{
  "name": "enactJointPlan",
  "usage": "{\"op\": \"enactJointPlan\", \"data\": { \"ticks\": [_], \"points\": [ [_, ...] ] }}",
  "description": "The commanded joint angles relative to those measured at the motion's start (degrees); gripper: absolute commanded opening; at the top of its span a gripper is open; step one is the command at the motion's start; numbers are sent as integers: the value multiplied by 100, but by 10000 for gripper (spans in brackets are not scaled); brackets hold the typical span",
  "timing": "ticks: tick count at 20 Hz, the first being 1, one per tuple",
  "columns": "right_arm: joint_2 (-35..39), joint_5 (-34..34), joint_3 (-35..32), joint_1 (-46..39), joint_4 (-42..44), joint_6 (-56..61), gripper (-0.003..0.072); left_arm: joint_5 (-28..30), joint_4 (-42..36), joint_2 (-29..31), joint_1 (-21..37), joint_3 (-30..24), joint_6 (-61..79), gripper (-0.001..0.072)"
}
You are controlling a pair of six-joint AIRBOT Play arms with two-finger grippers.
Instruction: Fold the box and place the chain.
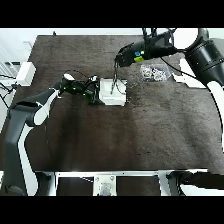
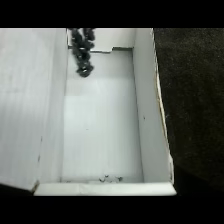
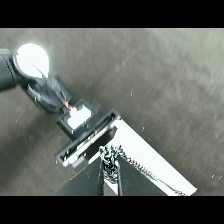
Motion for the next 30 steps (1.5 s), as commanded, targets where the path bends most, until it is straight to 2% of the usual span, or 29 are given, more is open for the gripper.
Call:
{"op": "enactJointPlan", "data": {
  "ticks": [1,6,10,11,12,13,16,19,20,24,25,26,30],
  "points": [
    [-7,-28,-463,4,98,2,5,2,0,4,4,4,2,459],
    [-48,-715,-1593,4,170,0,6,2,0,4,4,4,2,459],
    [-345,-1051,-1823,20,531,-177,8,2,0,4,4,4,2,459],
    [-417,-1228,-1823,22,527,-170,71,2,0,4,4,4,2,459],
    [-470,-1388,-1823,20,520,-203,266,2,0,4,4,4,2,459],
    [-485,-1469,-1823,-7,507,-365,378,2,0,4,4,4,2,459],
    [-396,-1346,-1821,-201,420,-772,380,-2,0,4,4,4,2,459],
    [-262,-769,-1823,-605,-173,-774,389,-2,0,4,4,4,2,459],
    [-260,-579,-1823,-787,-299,-890,466,0,0,4,4,4,2,459],
    [-389,-546,-2100,-1366,-199,-3101,482,0,0,4,4,4,2,460],
    [-511,-544,-2151,-1469,-35,-3740,545,0,0,4,4,4,2,459],
    [-697,-544,-2162,-1565,227,-4404,566,0,0,4,4,4,2,459],
    [-1408,-546,-2151,-1663,1121,-6717,588,0,0,4,4,4,2,459]
  ]
}}
